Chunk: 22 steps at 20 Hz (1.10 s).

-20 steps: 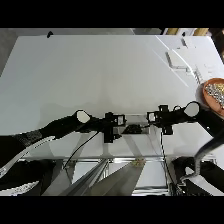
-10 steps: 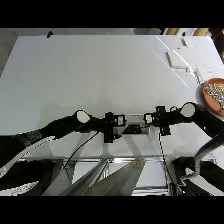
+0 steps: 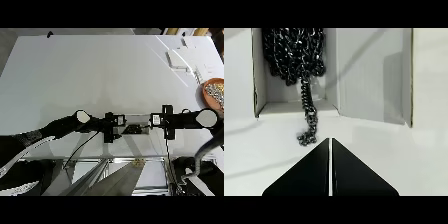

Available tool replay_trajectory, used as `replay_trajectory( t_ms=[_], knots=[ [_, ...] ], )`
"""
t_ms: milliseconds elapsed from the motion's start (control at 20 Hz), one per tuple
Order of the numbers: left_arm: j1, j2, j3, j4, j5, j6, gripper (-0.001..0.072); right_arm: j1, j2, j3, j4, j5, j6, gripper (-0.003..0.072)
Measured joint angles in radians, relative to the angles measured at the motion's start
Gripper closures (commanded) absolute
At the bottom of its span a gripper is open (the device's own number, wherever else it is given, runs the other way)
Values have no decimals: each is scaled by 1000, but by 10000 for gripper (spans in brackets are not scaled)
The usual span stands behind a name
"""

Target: Fold the box and place the chain.

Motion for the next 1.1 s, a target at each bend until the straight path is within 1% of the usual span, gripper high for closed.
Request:
replay_trajectory(
  t_ms=[50, 100, 500, 750, 850, 1100],
  knots=[
    [0, 0, 0, 0, 0, 0, 378, 0, 5, -4, -7, -2, 5, 435],
    [0, 0, 0, 0, 0, 0, 378, 0, 5, -11, -16, -10, 10, 372],
    [0, 0, 0, 0, 0, 0, 378, 0, -85, -107, -39, -148, 54, 369],
    [0, 0, 0, 0, 0, 0, 378, 0, -104, -134, 32, -191, 59, 370],
    [0, 0, 0, 0, 0, 0, 378, 0, -106, -145, 53, -200, 77, 429],
    [0, 0, 0, 0, 0, 0, 378, 0, -108, -159, 9, -246, 228, 431]
  ],
)
